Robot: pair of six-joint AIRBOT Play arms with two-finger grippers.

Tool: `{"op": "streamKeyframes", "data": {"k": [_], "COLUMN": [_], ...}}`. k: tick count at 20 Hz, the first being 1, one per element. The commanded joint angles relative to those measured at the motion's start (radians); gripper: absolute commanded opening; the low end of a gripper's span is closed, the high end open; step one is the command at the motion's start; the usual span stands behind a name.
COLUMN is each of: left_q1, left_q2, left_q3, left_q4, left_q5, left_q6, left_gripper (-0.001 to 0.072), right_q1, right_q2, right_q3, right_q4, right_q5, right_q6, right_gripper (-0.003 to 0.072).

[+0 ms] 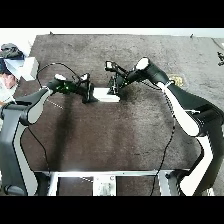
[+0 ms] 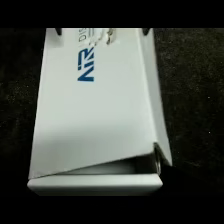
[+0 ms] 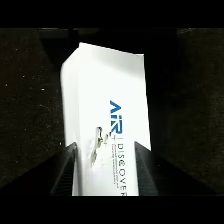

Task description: Fold the box and place the chain.

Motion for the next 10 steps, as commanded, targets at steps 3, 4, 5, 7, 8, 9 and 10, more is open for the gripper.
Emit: {"op": "streamKeyframes", "data": {"k": [3,4,5,7,8,9,10], "left_q1": [0.001,0.001,0.001,0.001,0.001,0.001,0.001], "left_q2": [0.000,0.000,0.000,0.000,0.000,0.000,0.000], "left_q3": [0.000,0.000,0.000,0.000,0.000,0.000,0.000], "left_q4": [0.001,0.001,0.001,0.001,0.001,0.001,0.001], "left_q5": [-0.002,-0.002,-0.002,-0.002,-0.002,-0.002,-0.002], "left_q6": [0.002,0.002,0.002,0.002,0.002,0.002,0.002], "left_gripper": [0.0416,0.0416,0.0416,0.0415,0.0416,0.0416,0.0416], "right_q1": [-0.001,-0.001,-0.001,-0.001,-0.001,-0.001,-0.001], "right_q2": [0.008,0.010,0.012,0.019,0.024,0.030,0.032], "right_q3": [0.007,0.008,0.008,0.008,0.008,0.008,0.008], "right_q4": [-0.006,-0.006,-0.006,-0.006,-0.006,-0.006,-0.007], "right_q5": [-0.031,-0.031,-0.032,-0.032,-0.032,-0.032,-0.032], "right_q6": [0.001,0.001,0.001,0.000,0.000,0.000,0.000], "right_gripper": [0.0423,0.0422,0.0422,0.0422,0.0422,0.0421,0.0418]}}
